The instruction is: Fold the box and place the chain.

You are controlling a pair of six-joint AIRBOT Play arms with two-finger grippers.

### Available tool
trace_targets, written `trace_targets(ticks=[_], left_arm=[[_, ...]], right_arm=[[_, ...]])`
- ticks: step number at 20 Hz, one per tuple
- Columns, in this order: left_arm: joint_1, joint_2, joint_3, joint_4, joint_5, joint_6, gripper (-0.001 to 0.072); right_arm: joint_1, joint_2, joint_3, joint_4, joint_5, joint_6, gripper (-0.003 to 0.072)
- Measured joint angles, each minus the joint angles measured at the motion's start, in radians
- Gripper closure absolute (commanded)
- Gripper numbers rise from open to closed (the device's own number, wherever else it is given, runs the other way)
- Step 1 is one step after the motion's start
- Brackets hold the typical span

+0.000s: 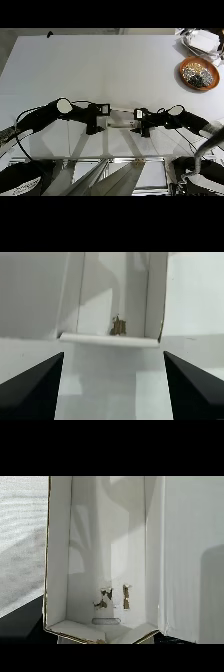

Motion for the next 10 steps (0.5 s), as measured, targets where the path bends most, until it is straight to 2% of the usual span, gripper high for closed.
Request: trace_targets(ticks=[10], left_arm=[[-0.020, -0.055, 0.000, -0.075, 0.015, 0.116, -0.0005]], right_arm=[[0.000, 0.000, 0.000, 0.000, 0.002, 0.000, 0.0290]])
